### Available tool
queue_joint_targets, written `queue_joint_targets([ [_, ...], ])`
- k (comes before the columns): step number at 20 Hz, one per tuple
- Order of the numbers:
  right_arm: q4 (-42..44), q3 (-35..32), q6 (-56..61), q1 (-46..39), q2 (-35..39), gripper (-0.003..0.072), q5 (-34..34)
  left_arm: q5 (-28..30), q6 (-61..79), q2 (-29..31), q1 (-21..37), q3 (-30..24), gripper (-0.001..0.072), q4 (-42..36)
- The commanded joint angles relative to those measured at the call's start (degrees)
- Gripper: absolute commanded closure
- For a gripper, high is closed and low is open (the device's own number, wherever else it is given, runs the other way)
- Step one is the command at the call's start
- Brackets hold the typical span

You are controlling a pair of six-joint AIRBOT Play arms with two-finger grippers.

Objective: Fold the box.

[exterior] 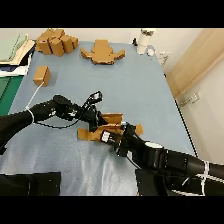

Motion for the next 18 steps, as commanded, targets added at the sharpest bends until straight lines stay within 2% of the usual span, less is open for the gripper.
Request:
queue_joint_targets([
  [1,5.1,0.0,-6.3,-5.8,0.7,-0.0028,4.3,0.0,0.0,0.0,0.0,0.0,0.0699,0.0],
  [3,10.8,0.0,-13.7,-7.6,1.2,-0.0028,4.7,0.0,0.0,0.0,0.0,0.0,0.0699,0.0],
  [5,14.1,0.0,-16.1,-9.0,1.5,-0.0029,3.8,0.0,0.0,0.0,0.0,0.0,0.0698,0.0],
  [11,14.4,0.0,-18.7,-11.1,4.1,-0.0028,2.6,0.0,0.0,0.0,0.0,0.0,0.0698,0.0],
  [14,16.5,0.0,-23.7,-13.7,4.2,-0.0028,3.9,0.0,0.0,0.0,0.0,0.0,0.0699,0.0],
  [16,22.5,0.0,-31.8,-17.0,4.2,-0.0028,5.4,0.0,0.0,0.0,0.0,0.0,0.0698,0.0],
  [18,32.2,0.0,-43.7,-21.3,4.1,-0.0028,6.2,0.0,0.0,0.0,0.0,0.0,0.0699,0.0],
])
